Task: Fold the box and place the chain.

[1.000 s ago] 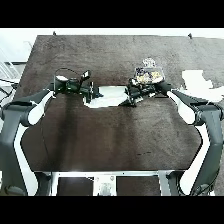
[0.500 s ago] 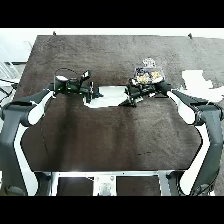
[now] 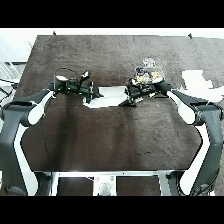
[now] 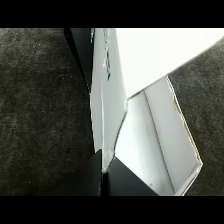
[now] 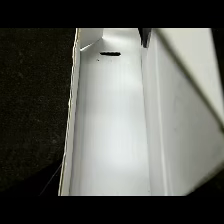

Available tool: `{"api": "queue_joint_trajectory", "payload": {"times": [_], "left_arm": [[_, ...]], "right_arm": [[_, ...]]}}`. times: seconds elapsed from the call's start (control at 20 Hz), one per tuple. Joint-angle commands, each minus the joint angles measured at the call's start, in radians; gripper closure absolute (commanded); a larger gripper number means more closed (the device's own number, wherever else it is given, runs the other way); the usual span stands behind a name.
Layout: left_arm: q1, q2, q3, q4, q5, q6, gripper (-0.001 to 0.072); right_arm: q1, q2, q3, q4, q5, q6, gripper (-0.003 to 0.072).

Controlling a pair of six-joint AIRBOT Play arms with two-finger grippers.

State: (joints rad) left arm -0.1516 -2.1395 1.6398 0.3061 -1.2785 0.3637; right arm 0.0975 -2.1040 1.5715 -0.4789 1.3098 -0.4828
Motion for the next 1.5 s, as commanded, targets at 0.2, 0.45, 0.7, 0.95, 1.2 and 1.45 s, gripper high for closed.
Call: {"api": "queue_joint_trajectory", "payload": {"times": [0.2,0.45,0.7,0.95,1.2,1.45], "left_arm": [[0.000,0.001,0.000,0.000,-0.012,0.000,0.0692],[0.000,0.002,0.000,0.000,-0.015,0.000,0.0478],[0.002,0.011,0.005,-0.006,-0.043,-0.019,0.0141],[0.069,0.082,0.013,-0.014,-0.095,-0.042,0.0141],[0.167,0.133,0.063,-0.040,-0.305,-0.143,0.0263],[0.171,0.217,0.079,-0.046,-0.426,-0.167,0.0699]], "right_arm": [[0.000,-0.001,0.000,0.000,0.000,0.000,0.0186],[0.001,-0.001,0.000,0.000,0.000,0.000,0.0186],[0.001,-0.001,0.000,0.000,0.000,0.000,0.0186],[0.001,-0.001,0.000,-0.001,0.000,0.000,0.0186],[0.001,-0.001,-0.001,0.000,0.000,0.000,0.0186],[0.001,-0.001,-0.001,0.000,0.000,0.000,0.0186]]}}
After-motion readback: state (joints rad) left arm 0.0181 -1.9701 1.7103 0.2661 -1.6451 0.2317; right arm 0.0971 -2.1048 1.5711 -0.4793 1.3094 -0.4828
